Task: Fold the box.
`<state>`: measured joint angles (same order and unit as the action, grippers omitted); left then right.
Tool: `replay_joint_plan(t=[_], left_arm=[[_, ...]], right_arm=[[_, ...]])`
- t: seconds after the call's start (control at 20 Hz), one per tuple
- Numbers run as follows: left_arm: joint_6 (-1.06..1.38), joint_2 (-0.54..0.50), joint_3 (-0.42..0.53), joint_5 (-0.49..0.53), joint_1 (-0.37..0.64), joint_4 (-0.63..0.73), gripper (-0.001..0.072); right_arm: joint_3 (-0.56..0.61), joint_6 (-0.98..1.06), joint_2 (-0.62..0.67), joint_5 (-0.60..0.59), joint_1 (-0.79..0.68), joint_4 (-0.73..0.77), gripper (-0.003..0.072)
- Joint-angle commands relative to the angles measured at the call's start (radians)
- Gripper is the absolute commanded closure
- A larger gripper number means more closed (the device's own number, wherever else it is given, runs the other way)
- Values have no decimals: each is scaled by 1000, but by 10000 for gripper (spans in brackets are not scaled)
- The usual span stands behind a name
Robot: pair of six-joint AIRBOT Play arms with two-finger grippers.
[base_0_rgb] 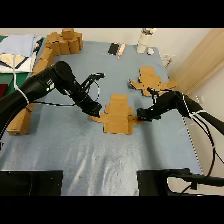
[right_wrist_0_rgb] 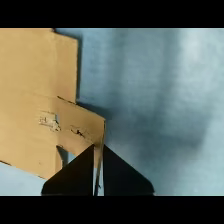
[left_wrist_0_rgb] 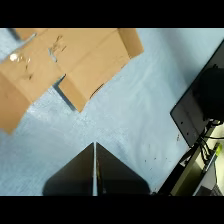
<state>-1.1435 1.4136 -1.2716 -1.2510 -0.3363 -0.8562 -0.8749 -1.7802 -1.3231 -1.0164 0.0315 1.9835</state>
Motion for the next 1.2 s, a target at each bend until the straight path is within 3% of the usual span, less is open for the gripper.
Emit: replay_joint_plan(t=[0.0, 0.3, 0.5, 0.6, 0.7, 0.95, 1.15], left_arm=[[54, 1, -1, -6, 25, 45, 297], [56, 2, 17, -24, 193, 54, 298], [87, 17, 115, -13, 283, 111, 298], [135, 46, 163, 3, 294, 163, 294], [150, 88, 185, 24, 294, 189, 163], [213, 178, 192, 86, 292, 290, 163], [346, 239, 192, 105, 292, 484, 163]], right_arm=[[-49, -126, -64, -48, 0, 95, 684], [58, -362, 26, -52, 3, 384, 683], [191, -422, 163, 12, 39, 399, 683], [255, -446, 235, 78, 77, 400, 683], [304, -446, 297, 113, 110, 405, 684], [353, -426, 396, 119, 156, 421, 684], [353, -415, 408, 119, 163, 423, 684]])
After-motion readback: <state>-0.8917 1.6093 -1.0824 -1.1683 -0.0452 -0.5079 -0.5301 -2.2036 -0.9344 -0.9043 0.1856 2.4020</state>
